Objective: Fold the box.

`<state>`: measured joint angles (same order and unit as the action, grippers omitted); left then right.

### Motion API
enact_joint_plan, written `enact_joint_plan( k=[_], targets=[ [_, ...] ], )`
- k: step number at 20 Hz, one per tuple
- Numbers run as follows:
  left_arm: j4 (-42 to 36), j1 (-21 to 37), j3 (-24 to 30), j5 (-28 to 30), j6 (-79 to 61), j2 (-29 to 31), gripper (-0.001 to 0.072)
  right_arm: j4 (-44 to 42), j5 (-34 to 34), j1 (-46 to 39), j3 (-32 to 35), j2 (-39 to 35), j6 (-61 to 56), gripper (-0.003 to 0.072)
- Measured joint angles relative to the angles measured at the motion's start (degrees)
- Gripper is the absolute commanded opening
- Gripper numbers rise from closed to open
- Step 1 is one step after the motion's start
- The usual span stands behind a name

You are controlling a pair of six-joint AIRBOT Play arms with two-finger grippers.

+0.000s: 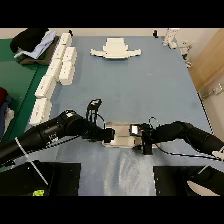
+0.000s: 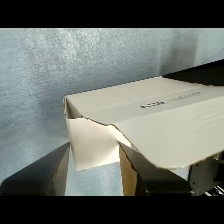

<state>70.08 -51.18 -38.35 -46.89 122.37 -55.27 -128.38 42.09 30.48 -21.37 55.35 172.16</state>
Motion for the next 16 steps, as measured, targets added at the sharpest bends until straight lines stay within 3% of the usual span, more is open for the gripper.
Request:
enact_joint_plan(
  k=[5, 12, 14, 16],
  targets=[
    [1.95, -0.81, -1.36, -0.68, 3.80, -1.97, 0.0420, 0.00, 0.00, 0.00, 0.00, 0.00, 0.00, 0.0513],
    [9.05, -3.98, -6.38, -5.92, 9.88, -5.84, 0.0417, 0.02, 0.00, 0.00, 0.00, 0.00, 0.00, 0.0514],
    [9.84, -4.74, -7.21, -6.67, 10.86, -6.80, 0.0339, 0.00, 0.00, 0.00, 0.00, 0.00, 0.00, 0.0514],
    [10.43, -5.44, -7.93, -7.15, 11.65, -7.78, 0.0339, 0.00, 0.00, 0.00, 0.00, 0.00, 0.00, 0.0514]
  ],
)
